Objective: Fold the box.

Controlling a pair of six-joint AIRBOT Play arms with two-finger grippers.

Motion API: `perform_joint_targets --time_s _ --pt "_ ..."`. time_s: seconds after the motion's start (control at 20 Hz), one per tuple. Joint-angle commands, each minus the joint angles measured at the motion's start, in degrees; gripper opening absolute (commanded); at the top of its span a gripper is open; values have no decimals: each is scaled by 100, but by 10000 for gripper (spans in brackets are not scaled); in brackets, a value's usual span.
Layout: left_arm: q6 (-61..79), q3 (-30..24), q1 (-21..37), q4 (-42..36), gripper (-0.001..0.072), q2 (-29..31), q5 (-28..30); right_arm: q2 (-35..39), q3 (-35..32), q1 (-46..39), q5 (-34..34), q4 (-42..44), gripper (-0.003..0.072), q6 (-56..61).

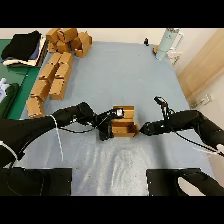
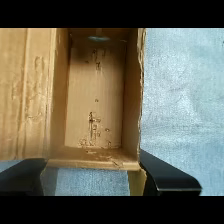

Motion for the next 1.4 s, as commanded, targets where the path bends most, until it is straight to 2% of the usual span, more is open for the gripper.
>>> perform_joint_targets --time_s 0.0,0.15,0.3,0.35,0.4,0.5,0.6,0.7,0.9,1.05,1.25,1.35 --pt "2 4 0 0 468 2 0 315 2 15 -44 105 408 42" --pt "2 4 0 0 468 2 0 254 2 155 15 321 409 39" --pt "2 4 0 0 468 2 0 50 2 529 411 326 416 50" --pt "2 4 0 0 468 2 0 -74 13 638 581 326 515 103" --pt "2 4 0 0 468 2 0 -229 68 763 717 315 579 153" --pt "2 4 0 -2 467 2 0 -533 308 984 765 181 579 487" --pt "2 4 0 0 468 2 0 -855 673 1283 763 -573 579 1547" --pt "2 4 0 0 468 2 0 -1141 1051 1738 721 -1744 574 2736" --pt "2 4 0 0 468 2 0 -1580 1613 2581 289 -3333 548 4518" --pt "2 4 0 0 468 2 0 -1897 1926 3025 -227 -3882 548 5434" --pt "2 4 0 0 468 2 0 -2277 2269 3379 -579 -4181 546 6181" --pt "2 4 0 0 468 2 0 -2474 2400 3458 -839 -4376 507 6474"
